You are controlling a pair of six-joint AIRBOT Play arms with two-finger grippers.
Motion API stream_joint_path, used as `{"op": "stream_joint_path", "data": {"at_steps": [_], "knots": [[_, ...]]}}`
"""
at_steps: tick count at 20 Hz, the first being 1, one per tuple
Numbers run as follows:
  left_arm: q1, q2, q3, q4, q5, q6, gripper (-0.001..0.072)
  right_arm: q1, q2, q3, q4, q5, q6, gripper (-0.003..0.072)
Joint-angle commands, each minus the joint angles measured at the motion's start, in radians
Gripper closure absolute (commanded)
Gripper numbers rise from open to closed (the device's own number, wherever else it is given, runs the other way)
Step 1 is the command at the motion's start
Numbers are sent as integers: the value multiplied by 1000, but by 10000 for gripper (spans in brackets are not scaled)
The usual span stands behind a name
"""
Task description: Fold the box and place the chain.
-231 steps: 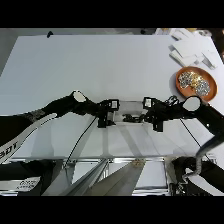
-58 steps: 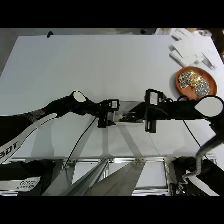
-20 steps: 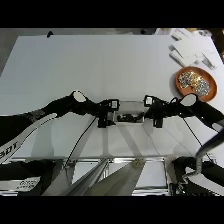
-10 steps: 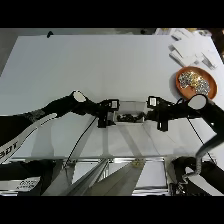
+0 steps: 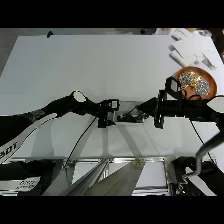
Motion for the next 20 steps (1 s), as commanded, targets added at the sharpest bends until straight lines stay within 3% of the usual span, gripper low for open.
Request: {"op": "stream_joint_path", "data": {"at_steps": [1,5,7,9,10,15,16,18,20], "knots": [[0,1,0,0,0,0,570,35,-5,1,105,-49,-15,668],[0,1,0,0,0,0,570,139,-99,1,89,-164,-15,665],[0,1,0,0,0,0,570,155,-140,1,47,-178,-14,556],[0,1,0,0,0,0,570,154,-155,1,-27,-178,-14,391],[0,1,0,0,0,0,570,153,-151,1,-57,-176,-14,382],[0,1,0,0,0,0,570,-13,-116,1,-107,-61,-14,394],[0,1,0,0,0,0,570,-61,-116,1,-160,-41,-14,416],[0,1,0,0,0,0,570,-117,-117,1,-311,-39,-14,575],[0,1,0,0,0,0,570,-129,-127,1,-479,-42,-13,580]]}}
